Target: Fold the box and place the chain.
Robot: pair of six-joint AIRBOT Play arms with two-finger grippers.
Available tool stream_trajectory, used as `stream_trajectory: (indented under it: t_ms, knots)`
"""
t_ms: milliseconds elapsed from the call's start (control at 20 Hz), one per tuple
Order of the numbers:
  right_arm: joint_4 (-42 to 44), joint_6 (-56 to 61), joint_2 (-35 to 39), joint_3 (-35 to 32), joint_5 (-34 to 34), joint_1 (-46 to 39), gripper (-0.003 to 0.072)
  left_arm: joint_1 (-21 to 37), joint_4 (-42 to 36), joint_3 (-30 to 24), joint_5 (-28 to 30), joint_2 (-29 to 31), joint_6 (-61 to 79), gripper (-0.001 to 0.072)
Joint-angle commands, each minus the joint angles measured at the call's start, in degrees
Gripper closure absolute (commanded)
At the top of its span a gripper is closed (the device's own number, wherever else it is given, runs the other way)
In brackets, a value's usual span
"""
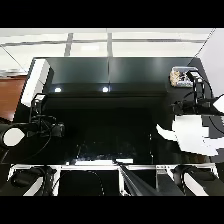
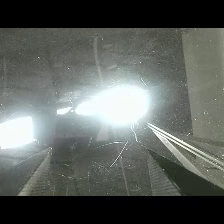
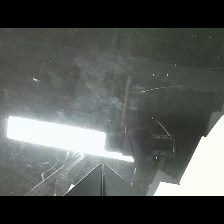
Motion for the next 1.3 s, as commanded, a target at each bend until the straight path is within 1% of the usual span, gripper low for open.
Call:
stream_trajectory:
  t_ms: [0, 400, 450, 550, 600, 750, 800, 850, 900, 950, 1000, 1050, 1100, 1150, 1200, 1250]
  knots:
    - [0.0, 0.0, 0.04, -0.04, 0.02, -0.02, 0.0676, -0.02, 0.02, 0.0, 0.02, 0.0, 0.0, 0.0038]
    - [0.0, 0.0, 0.04, -0.04, 0.02, -0.02, 0.0676, -0.02, 0.09, 0.0, 0.39, 0.0, 0.0, 0.0038]
    - [0.0, -0.02, 0.04, -0.04, -0.11, -0.02, 0.0676, -0.02, 0.24, -0.04, 2.8, -0.07, 0.0, 0.0037]
    - [0.28, 0.0, 0.04, -0.04, -1.99, 0.0, 0.0676, -0.04, 0.07, -0.04, 9.88, -0.07, -0.02, 0.0037]
    - [0.48, 0.0, 0.04, -0.04, -3.3, 0.0, 0.0676, -0.02, -0.74, -0.04, 12.07, -0.07, -0.04, 0.0037]
    - [6.27, -0.02, 0.04, -0.04, -6.71, 0.0, 0.0676, -0.04, -1.36, -0.04, 17.0, -0.09, -0.04, 0.0037]
    - [6.73, 0.07, -0.07, -0.07, -9.88, 0.11, 0.0676, -0.04, -1.68, -0.04, 19.74, -0.2, -0.04, 0.0037]
    - [7.87, 0.2, -0.2, -0.07, -12.46, 0.09, 0.0636, -0.04, -3.61, -0.04, 22.95, -0.57, -0.02, 0.0033]
    - [8.2, 0.94, -0.39, -0.07, -14.6, 0.11, 0.0295, -0.04, -5.01, -0.02, 25.68, -1.18, -0.02, -0.0011]
    - [8.13, 1.38, -0.83, -0.04, -16.11, 0.09, -0.0018, -0.04, -6.1, 0.0, 27.34, -1.9, -0.02, -0.0011]
    - [7.23, 1.36, -1.05, -0.04, -16.13, 0.04, -0.0018, -0.04, -7.39, 0.09, 27.69, -2.64, 0.0, -0.0011]
    - [4.35, 2.71, -1.05, -0.04, -15.96, -0.15, -0.0018, -0.04, -8.44, 0.09, 27.28, -3.15, 0.0, -0.0011]
    - [-1.22, 8.63, -1.07, 0.2, -15.69, -1.68, -0.0017, -0.04, -8.39, 0.09, 26.36, -3.32, 0.0, -0.001]
    - [-8.61, 15.72, -1.09, 0.81, -14.99, -4.74, -0.0017, -0.02, -8.33, 0.09, 25.4, -3.3, 0.0, -0.0005]
    - [-16.33, 22.4, -1.22, 1.66, -13.77, -9.7, -0.0016, -0.02, -8.33, 0.09, 24.79, -3.3, 0.0, -0.0004]
    - [-20.48, 24.35, -1.62, 2.49, -12.61, -15.56, -0.0016, -0.02, -8.33, 0.09, 24.55, -3.3, 0.0, -0.0004]
